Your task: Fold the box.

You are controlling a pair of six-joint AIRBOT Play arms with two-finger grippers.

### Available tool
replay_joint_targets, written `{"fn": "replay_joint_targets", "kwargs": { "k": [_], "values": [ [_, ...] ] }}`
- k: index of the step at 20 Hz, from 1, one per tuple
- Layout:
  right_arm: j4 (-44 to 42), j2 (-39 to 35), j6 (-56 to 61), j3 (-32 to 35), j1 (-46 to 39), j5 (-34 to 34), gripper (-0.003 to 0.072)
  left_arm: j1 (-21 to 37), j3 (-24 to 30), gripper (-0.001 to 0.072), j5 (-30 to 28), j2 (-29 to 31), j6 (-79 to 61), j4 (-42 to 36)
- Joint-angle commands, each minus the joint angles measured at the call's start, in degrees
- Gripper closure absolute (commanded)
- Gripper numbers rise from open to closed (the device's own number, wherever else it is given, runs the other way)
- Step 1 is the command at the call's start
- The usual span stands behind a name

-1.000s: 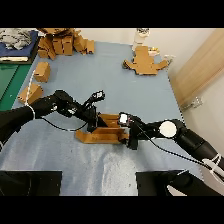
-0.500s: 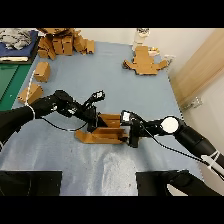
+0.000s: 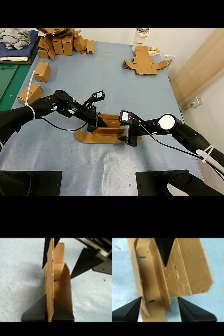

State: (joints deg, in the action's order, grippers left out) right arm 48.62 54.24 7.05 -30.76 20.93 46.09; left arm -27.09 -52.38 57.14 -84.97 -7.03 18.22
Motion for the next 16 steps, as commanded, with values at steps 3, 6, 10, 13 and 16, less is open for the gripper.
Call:
{"fn": "replay_joint_targets", "kwargs": {
  "k": [3, 6, 10, 13, 16],
  "values": [
    [-2.03, 3.69, -4.11, 0.02, -0.37, 0.85, -0.0034, -0.04, -0.07, 0.0696, -0.02, 0.00, -0.02, 0.02],
    [-2.19, 4.39, -5.27, 0.02, -0.44, 1.40, -0.0034, -0.04, -0.07, 0.0696, -0.02, 0.00, -0.02, 0.02],
    [-2.54, 4.72, -7.13, 0.02, -0.44, 1.46, -0.0034, -0.04, -0.07, 0.0696, -0.02, 0.00, -0.02, 0.02],
    [-2.45, 6.01, -7.10, 0.02, -0.42, 0.11, -0.0034, -0.04, -0.07, 0.0696, -0.02, 0.00, -0.02, 0.02],
    [-3.28, 7.41, -7.17, 0.02, -0.35, -0.07, -0.0034, -0.04, -0.07, 0.0697, 0.00, 0.00, -0.02, 0.02]
  ]
}}
